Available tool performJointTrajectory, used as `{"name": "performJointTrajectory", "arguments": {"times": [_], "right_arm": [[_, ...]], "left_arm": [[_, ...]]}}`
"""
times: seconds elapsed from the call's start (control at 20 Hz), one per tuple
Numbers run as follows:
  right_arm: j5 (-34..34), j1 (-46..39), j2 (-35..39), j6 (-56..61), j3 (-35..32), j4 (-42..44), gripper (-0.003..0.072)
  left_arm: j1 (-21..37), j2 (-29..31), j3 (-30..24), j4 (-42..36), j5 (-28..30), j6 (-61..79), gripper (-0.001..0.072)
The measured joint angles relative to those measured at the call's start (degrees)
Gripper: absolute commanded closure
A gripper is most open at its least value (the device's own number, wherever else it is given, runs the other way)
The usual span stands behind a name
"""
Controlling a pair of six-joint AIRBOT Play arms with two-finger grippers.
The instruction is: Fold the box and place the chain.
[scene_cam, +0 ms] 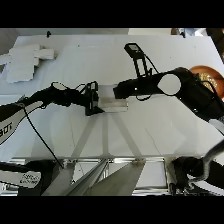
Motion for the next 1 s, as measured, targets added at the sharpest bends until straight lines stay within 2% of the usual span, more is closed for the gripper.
{"name": "performJointTrajectory", "arguments": {"times": [0.25,0.9,0.95,1.0], "right_arm": [[-4.20,2.75,-2.51,-0.02,0.00,1.22,0.0669],[-6.99,6.93,-14.93,-0.04,0.00,1.16,0.0666],[-7.39,6.93,-15.26,-0.04,0.00,0.63,0.0595],[-7.87,6.93,-15.50,-0.04,0.00,0.07,0.0443]], "left_arm": [[0.00,0.00,-0.02,-0.02,0.00,0.00,0.0144],[0.00,0.00,-0.02,0.00,0.00,0.02,0.0144],[0.00,0.00,-0.02,0.00,0.00,0.02,0.0144],[0.00,0.00,-0.02,0.00,0.00,0.02,0.0144]]}}
